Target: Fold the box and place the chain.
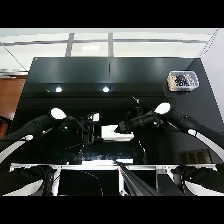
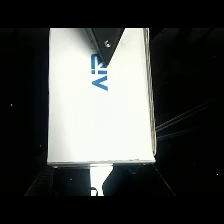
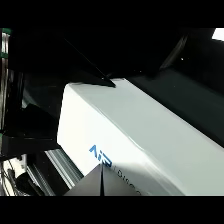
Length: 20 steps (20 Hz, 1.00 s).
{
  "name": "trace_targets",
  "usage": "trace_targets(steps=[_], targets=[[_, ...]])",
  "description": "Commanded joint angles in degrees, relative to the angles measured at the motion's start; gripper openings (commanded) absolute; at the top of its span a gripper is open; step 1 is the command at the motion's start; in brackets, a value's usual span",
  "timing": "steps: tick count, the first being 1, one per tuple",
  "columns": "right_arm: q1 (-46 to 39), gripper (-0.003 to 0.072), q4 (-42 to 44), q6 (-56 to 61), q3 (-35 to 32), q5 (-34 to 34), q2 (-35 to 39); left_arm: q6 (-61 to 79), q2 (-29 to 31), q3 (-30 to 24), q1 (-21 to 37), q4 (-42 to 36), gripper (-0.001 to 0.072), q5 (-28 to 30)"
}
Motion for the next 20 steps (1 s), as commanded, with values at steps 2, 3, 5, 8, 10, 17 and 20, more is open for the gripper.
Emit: trace_targets(steps=[2, 3, 5, 8, 10, 17, 20], targets=[[-0.1, 0.0010, -0.3, -2.6, 0.0, 0.7, -0.3, -0.2, 0.0, 0.0, 0.0, -0.2, 0.0342, 0.0], [-0.3, 0.0010, 0.0, -3.4, 0.0, 1.7, 0.1, -0.2, 0.0, 0.0, 0.0, -0.2, 0.0342, -0.1], [-1.6, 0.0010, 0.1, -3.8, 0.3, 5.4, 1.9, -0.4, 0.0, 0.1, 0.0, -0.2, 0.0342, -0.4], [-6.2, 0.0010, -0.8, -3.7, 0.9, 11.8, 8.0, -1.0, 0.0, 0.1, 0.8, 0.1, 0.0342, -1.9], [-11.1, 0.0010, -1.1, -3.5, 1.0, 14.0, 13.6, -3.0, 0.1, 0.1, 1.3, 0.2, 0.0378, -2.3], [-27.3, 0.0011, -3.0, -2.3, 1.0, 18.3, 23.8, -12.7, 10.2, 0.1, 3.1, 16.8, 0.0714, -4.5], [-28.1, 0.0011, -9.4, -0.5, 0.9, 16.8, 23.8, -16.4, 15.0, 0.1, 2.9, 17.7, 0.0714, -4.6]])
